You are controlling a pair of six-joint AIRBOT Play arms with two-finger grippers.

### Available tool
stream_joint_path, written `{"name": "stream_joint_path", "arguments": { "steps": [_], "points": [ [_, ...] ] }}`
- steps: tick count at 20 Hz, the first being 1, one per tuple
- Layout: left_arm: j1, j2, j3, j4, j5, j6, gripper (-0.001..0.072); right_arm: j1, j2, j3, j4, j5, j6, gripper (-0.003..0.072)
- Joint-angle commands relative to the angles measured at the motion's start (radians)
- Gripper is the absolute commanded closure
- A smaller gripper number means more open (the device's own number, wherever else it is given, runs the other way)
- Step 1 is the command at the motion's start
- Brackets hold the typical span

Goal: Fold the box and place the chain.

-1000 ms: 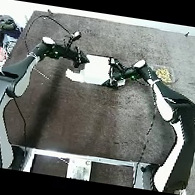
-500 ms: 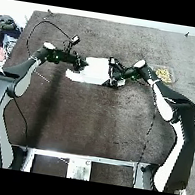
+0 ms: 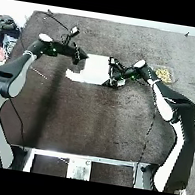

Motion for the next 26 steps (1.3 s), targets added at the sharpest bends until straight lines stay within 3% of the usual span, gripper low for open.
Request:
{"name": "stream_joint_path", "arguments": {
  "steps": [1,4,5,6,7,10,11,14,26],
  "points": [
    [0.037,0.072,0.006,0.065,-0.063,0.011,0.0699,0.0,0.0,0.0,0.0,0.002,0.0,0.0308],
    [0.055,0.082,0.006,0.253,-0.222,0.007,0.0676,0.0,0.0,0.0,0.0,0.002,0.0,0.0308],
    [0.042,0.082,-0.002,0.352,-0.239,0.01,0.0378,0.0,0.0,0.0,0.0,0.002,0.0,0.0308],
    [0.026,0.082,-0.016,0.45,-0.226,-0.01,0.0163,0.0,0.0,0.0,0.0,0.002,0.0,0.0308],
    [0.008,0.082,-0.032,0.514,-0.201,-0.029,0.0145,0.0,0.0,0.0,0.0,0.002,0.0,0.0308],
    [-0.037,0.08,-0.09,0.534,-0.131,0.005,0.014,0.0,0.0,0.0,0.0,0.002,0.0,0.0308],
    [-0.051,0.08,-0.112,0.539,-0.095,0.014,0.0028,0.0,0.0,0.0,0.0,0.002,0.0,0.0308],
    [-0.058,0.08,-0.159,0.536,-0.026,0.014,0.002,0.0,0.0,0.0,0.0,0.002,0.0,0.0308],
    [-0.1,0.079,-0.177,0.469,-0.011,0.064,0.004,0.0,0.0,0.0,0.0,0.002,0.0,0.0308]
  ]
}}
